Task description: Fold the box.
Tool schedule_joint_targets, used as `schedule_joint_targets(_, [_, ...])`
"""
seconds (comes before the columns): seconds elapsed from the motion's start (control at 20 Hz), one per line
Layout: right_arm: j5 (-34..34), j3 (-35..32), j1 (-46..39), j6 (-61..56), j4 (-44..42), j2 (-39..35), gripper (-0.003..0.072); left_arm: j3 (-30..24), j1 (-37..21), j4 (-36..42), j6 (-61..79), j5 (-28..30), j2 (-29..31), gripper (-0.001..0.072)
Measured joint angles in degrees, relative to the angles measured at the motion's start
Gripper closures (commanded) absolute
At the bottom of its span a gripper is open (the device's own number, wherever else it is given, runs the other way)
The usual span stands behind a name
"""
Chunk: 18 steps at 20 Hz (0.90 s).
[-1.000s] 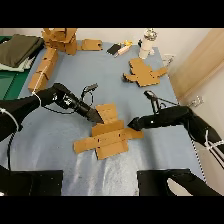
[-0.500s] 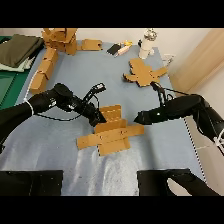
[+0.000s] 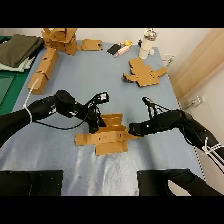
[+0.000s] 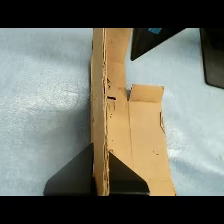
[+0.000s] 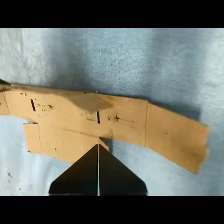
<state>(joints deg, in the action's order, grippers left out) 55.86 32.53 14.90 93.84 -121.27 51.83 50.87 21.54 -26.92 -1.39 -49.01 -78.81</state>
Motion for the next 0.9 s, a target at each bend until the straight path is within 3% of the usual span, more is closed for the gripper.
schedule_joint_targets(0.4, [-7.8, -0.9, 1.2, -6.5, 4.4, 0.0, 0.0683, -5.4, 2.5, 2.0, 6.6, 3.8, 4.9, 0.0699])
schedule_joint_targets(0.9, [-10.0, -0.9, 1.2, -7.9, 5.3, 0.0, 0.0683, -5.9, 2.6, 3.0, 7.8, 2.3, 2.8, 0.0698])
